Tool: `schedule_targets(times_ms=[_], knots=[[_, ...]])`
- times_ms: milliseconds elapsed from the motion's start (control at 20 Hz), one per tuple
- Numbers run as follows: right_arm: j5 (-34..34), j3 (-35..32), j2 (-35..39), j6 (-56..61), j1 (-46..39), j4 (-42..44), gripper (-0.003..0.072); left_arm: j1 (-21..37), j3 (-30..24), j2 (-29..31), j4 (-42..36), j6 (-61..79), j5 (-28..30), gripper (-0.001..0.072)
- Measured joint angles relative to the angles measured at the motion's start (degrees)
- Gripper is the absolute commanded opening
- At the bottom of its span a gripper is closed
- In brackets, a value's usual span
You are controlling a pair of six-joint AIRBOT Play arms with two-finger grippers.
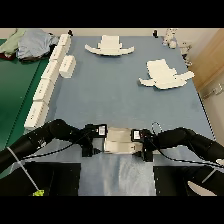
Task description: Fold the box.
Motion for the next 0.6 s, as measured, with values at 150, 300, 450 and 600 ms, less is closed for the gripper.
schedule_targets(times_ms=[150,300,450,600], knots=[[0.0,0.0,0.0,0.0,0.0,0.0,0.0508,-1.1,-0.2,-3.0,-3.1,4.1,3.0,0.0694],[0.0,0.0,0.0,-0.1,0.0,0.0,0.0508,-2.4,-0.1,-4.5,-4.2,6.4,4.0,0.0694],[0.0,0.0,0.0,-0.2,0.0,-0.2,0.0507,-3.3,-0.1,-5.1,-5.1,7.6,4.1,0.0694],[0.0,0.0,0.0,-0.1,0.0,-0.2,0.0508,-3.7,-0.1,-5.3,-5.6,8.1,4.0,0.0694]])
